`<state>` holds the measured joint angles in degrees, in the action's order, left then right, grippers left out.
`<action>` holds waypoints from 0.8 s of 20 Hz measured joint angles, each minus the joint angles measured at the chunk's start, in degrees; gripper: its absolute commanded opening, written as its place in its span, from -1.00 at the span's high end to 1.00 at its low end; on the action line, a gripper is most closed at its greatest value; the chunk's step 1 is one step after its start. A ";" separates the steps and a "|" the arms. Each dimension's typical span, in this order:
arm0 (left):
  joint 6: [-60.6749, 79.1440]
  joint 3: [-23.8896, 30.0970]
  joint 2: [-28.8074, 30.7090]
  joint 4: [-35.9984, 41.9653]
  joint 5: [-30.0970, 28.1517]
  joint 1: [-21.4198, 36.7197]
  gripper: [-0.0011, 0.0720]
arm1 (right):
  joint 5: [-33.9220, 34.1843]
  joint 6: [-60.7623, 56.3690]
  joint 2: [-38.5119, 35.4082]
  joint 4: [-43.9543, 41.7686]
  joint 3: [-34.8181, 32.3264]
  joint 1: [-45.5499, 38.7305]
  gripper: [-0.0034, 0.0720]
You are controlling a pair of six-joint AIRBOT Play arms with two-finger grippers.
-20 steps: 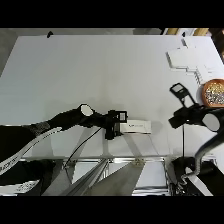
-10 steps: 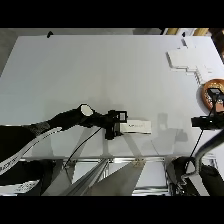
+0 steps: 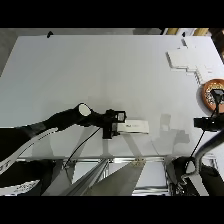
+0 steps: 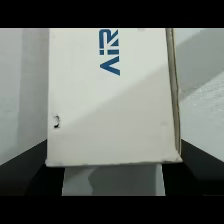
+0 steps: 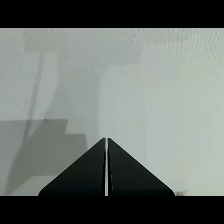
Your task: Fold the box and place the chain.
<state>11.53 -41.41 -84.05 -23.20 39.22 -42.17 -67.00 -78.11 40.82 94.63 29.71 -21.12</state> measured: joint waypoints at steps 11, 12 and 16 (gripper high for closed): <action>-51.89 -0.07 31.23 -38.14 -1.84 26.34 0.18 | 0.00 -0.04 0.00 0.02 0.00 -0.02 0.87; -55.30 -0.07 33.38 -41.11 -1.88 30.10 0.18 | 0.00 -0.04 0.00 0.04 0.00 -0.02 0.87; -67.60 -0.07 38.49 -50.45 -2.10 47.08 0.17 | -0.02 -0.04 0.00 0.04 0.00 -0.02 0.87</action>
<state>-56.07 -41.47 -45.56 -73.65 37.12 4.91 -67.02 -78.15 40.82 94.67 29.71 -21.15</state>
